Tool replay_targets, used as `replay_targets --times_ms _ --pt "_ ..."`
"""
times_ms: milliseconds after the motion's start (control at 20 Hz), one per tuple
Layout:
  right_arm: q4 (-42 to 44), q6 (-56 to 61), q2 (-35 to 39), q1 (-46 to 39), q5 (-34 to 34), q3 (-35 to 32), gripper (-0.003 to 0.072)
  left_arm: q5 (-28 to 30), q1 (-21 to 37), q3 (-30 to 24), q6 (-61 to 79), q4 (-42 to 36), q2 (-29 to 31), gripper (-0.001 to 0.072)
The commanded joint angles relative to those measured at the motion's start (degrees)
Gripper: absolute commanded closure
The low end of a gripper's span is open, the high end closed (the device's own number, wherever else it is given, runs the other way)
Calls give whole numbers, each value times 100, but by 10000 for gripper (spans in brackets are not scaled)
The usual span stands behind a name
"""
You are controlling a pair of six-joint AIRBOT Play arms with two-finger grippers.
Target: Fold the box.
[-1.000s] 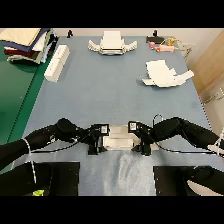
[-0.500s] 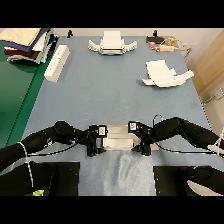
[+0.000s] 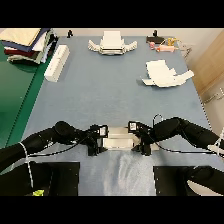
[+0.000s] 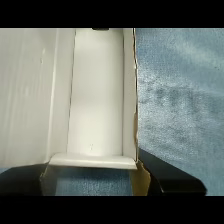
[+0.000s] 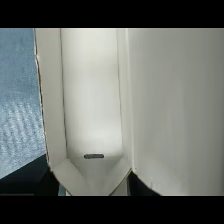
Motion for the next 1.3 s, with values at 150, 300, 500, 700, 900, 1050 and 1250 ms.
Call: replay_targets --times_ms 150,300,500,700,900,1050,1250 --pt "2 2 0 -4 0 2 244 63 -42 2 -33 -2 -4 123" --pt "2 2 0 -4 2 2 243 63 -42 2 -39 -2 -4 122" --pt "2 2 0 -4 2 2 244 61 -42 2 -37 -2 -2 113" --pt "2 2 0 -4 2 2 244 59 -42 2 -35 -7 -2 113" --pt "7 2 0 -4 11 13 244 59 -42 4 -33 -7 -2 114" --pt "26 4 -4 -2 -4 11 244 59 -42 4 -33 -7 -2 114" --pt "31 4 -4 -2 39 13 244 59 -42 4 -33 -7 -2 113"
